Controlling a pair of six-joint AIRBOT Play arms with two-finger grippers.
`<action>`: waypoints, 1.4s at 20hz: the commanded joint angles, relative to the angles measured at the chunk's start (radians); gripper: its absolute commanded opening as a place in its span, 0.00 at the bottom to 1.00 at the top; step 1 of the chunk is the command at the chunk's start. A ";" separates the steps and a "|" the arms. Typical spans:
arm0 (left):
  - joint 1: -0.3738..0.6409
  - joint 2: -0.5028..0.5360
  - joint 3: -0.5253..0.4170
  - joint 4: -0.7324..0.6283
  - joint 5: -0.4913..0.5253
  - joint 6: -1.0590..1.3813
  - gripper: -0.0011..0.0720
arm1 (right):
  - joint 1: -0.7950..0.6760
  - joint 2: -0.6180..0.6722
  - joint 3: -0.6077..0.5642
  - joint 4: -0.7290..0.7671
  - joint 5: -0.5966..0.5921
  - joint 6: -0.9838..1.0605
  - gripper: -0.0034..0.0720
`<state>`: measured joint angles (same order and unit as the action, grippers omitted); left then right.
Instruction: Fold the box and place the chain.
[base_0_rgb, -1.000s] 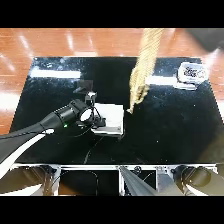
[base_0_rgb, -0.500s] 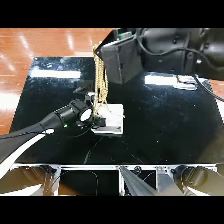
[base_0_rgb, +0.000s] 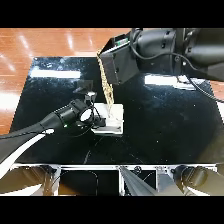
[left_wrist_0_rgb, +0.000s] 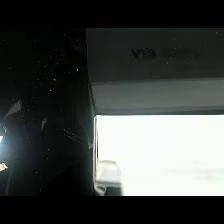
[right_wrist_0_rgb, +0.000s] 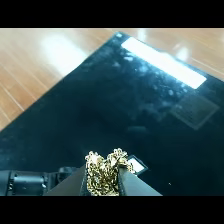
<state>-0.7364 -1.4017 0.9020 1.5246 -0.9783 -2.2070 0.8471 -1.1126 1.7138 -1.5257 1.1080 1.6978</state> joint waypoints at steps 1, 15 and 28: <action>0.000 0.000 0.001 0.001 0.002 0.000 0.04 | 0.001 -0.003 0.000 -0.005 0.041 0.001 0.09; 0.000 0.000 0.001 0.004 0.006 0.000 0.04 | 0.027 -0.013 -0.457 0.058 0.054 0.132 0.09; 0.000 0.000 0.001 0.003 0.006 0.000 0.04 | 0.022 -0.014 -0.538 0.021 -0.012 0.170 0.97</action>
<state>-0.7364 -1.4017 0.9024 1.5280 -0.9722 -2.2074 0.8730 -1.1267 1.1786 -1.4860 1.1103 1.8610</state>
